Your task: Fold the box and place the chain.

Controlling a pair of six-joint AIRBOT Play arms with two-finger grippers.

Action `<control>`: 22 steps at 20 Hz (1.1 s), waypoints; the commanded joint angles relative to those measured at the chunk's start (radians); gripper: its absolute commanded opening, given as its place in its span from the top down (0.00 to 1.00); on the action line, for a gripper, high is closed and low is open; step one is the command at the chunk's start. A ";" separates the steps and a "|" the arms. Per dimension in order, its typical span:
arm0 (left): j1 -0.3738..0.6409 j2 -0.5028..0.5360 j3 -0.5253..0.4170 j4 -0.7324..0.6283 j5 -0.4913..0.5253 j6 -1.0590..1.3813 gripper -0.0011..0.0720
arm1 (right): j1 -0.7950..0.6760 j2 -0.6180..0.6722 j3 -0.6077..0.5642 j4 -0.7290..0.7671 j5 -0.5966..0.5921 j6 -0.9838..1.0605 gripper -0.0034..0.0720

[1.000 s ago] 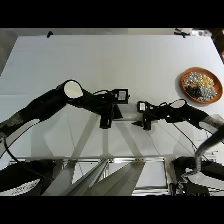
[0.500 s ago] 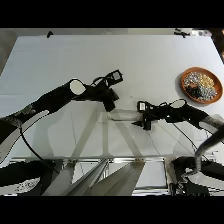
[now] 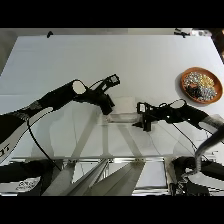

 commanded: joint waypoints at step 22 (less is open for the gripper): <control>0.085 0.209 -0.001 0.289 -0.381 0.200 0.50 | 0.000 0.001 0.001 0.006 -0.009 0.004 0.50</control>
